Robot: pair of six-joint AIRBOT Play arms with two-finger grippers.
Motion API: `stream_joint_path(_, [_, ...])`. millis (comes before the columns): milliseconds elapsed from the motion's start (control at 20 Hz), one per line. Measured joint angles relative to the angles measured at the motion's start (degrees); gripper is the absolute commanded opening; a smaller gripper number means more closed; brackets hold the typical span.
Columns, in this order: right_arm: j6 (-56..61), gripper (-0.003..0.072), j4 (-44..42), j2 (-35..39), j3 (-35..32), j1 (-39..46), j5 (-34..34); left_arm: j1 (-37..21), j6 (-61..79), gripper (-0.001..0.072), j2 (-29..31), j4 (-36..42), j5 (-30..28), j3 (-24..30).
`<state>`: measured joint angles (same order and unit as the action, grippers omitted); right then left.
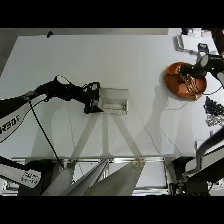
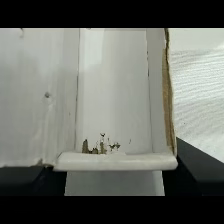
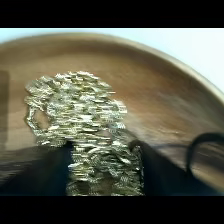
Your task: Fold the box and place the chain.
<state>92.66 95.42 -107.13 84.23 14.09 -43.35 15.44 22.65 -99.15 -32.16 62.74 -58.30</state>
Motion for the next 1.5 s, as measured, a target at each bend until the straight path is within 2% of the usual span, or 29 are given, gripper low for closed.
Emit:
stream_joint_path(50, [-0.15,0.0009,0.37,-0.22,0.04,-0.15,0.44,0.0,0.0,0.0158,0.0,0.0,0.0,0.0])
stream_joint_path(350, [-0.22,0.0007,1.92,4.26,-0.09,-0.7,-4.42,0.0,0.0,0.0158,0.0,0.0,0.02,0.02])
stream_joint_path(550, [-2.78,0.0006,3.15,12.81,-1.57,-2.58,-8.61,0.0,0.0,0.0158,0.0,0.0,0.02,0.0])
stream_joint_path(800, [-5.35,0.0007,3.5,28.06,-12.55,-7.56,-14.84,0.0,0.0,0.0158,0.0,0.0,0.02,0.0])
stream_joint_path(950, [-5.75,0.0007,3.37,36.44,-19.08,-13.03,-18.93,0.0,0.02,0.0158,0.0,0.0,0.02,0.0])
stream_joint_path(1050, [-5.95,0.0007,3.34,40.13,-21.11,-17.97,-22.08,0.0,0.02,0.0158,0.0,0.0,0.04,0.0])
stream_joint_path(1250, [-6.1,0.0007,2.21,42.99,-22.84,-29.77,-27.17,0.0,0.02,0.0158,0.0,0.0,0.04,0.0])
stream_joint_path(1500, [-5.73,0.0008,-3.48,43.47,-23.32,-42.8,-23.63,0.0,0.02,0.0158,0.0,0.0,0.04,0.0])
